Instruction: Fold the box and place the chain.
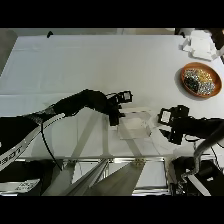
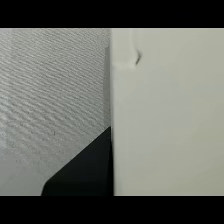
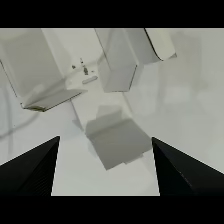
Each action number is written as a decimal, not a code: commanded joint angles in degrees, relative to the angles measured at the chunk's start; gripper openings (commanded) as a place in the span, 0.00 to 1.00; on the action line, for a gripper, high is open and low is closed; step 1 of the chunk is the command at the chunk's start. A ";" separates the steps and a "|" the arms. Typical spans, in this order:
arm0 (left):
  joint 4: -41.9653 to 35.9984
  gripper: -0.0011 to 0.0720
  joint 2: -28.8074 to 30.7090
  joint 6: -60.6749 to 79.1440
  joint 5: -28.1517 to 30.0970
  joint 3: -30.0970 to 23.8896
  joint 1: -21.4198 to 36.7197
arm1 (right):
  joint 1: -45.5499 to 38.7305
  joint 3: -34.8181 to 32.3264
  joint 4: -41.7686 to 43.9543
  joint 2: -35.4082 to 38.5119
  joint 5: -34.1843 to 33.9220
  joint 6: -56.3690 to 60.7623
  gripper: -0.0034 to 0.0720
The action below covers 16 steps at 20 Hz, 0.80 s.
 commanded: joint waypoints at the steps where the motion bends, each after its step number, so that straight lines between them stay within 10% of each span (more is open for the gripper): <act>1: 0.00 0.03 -0.04 0.00 0.04 -0.02 0.00 | 0.17 -2.32 4.55 -4.68 -3.26 -7.39 0.91; 9: 0.00 0.03 -0.04 0.00 0.04 -0.02 0.00 | 7.30 -3.65 4.87 -4.90 -3.89 -7.13 0.82; 16: 0.00 0.03 -0.04 0.00 0.02 -0.02 0.00 | 8.02 -10.60 2.69 -4.85 -9.16 -7.54 0.98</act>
